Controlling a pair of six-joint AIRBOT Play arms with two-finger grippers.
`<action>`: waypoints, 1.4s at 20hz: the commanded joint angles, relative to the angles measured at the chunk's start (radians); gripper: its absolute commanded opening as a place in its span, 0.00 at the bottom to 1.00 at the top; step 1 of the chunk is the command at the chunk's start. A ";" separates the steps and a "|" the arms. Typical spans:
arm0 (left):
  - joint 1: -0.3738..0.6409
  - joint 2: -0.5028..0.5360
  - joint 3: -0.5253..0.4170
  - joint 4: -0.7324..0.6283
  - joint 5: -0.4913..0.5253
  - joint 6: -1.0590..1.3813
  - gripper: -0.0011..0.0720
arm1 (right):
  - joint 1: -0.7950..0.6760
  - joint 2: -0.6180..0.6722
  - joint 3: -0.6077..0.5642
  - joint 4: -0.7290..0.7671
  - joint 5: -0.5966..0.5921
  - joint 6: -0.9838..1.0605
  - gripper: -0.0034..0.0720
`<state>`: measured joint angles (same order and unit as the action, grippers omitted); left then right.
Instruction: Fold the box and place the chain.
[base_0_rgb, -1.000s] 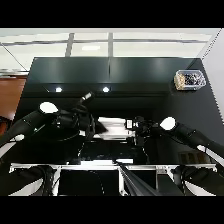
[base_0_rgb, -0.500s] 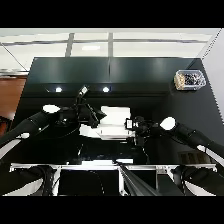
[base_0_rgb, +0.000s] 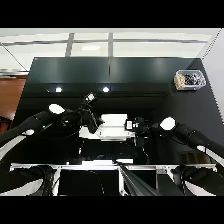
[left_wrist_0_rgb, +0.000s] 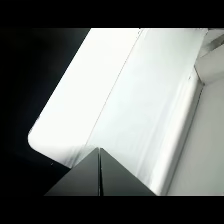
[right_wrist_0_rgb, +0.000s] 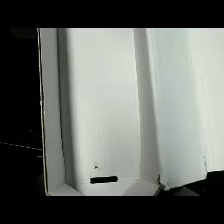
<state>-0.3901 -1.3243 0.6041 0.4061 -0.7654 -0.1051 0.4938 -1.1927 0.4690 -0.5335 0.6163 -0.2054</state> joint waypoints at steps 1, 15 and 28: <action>0.004 0.000 0.035 0.072 -0.017 -0.031 0.05 | 0.000 0.000 0.000 0.002 -0.003 0.002 0.21; 0.135 0.157 0.109 0.567 -0.378 -0.125 1.00 | 0.000 0.000 0.000 0.002 -0.003 0.002 0.22; -0.061 0.154 0.014 0.452 -0.097 0.120 0.71 | 0.001 0.000 0.000 0.002 -0.003 0.003 0.22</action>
